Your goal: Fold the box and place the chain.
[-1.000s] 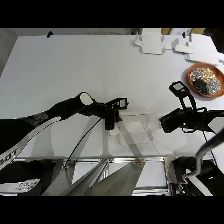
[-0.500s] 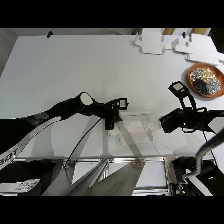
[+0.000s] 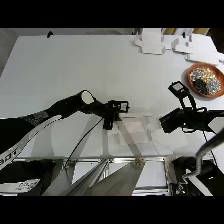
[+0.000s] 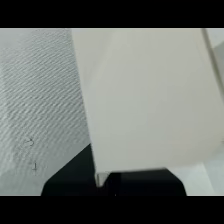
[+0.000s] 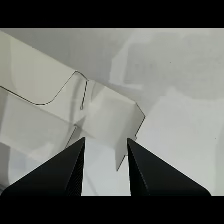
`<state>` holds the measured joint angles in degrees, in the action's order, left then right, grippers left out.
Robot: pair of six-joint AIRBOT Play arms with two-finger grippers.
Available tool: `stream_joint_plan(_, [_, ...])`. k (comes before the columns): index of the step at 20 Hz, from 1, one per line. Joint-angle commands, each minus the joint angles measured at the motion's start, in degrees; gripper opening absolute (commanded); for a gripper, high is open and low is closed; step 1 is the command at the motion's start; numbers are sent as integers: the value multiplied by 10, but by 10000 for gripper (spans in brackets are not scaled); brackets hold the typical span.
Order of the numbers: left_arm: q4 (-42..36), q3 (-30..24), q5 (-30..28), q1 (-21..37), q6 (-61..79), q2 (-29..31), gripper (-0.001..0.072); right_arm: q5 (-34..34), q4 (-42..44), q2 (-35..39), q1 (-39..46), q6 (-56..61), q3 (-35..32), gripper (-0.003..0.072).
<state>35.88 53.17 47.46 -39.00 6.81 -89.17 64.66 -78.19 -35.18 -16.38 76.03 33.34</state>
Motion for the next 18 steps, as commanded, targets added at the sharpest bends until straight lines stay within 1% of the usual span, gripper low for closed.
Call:
stream_joint_plan(1, [7, 2, 8, 0, 11, 0, 3, 0, 1, 0, 0, 0, 0, 297])
stream_joint_plan(5, [0, 2, 8, 0, 46, 0, 3, 0, 1, 0, 0, 0, 0, 297])
stream_joint_plan(8, [-50, 2, 10, 1, 81, 0, 3, 0, 1, 0, 0, 0, 0, 297])
stream_joint_plan(10, [-49, 2, 13, 2, 83, 0, 2, 0, 2, 0, 0, 0, 0, 297])
stream_joint_plan(14, [-50, 2, 39, 21, 82, -2, 2, -2, 2, 0, 0, 0, 0, 297])
stream_joint_plan(18, [-50, 2, 40, 18, 77, -22, 3, -2, 2, 0, 0, 0, 0, 297])
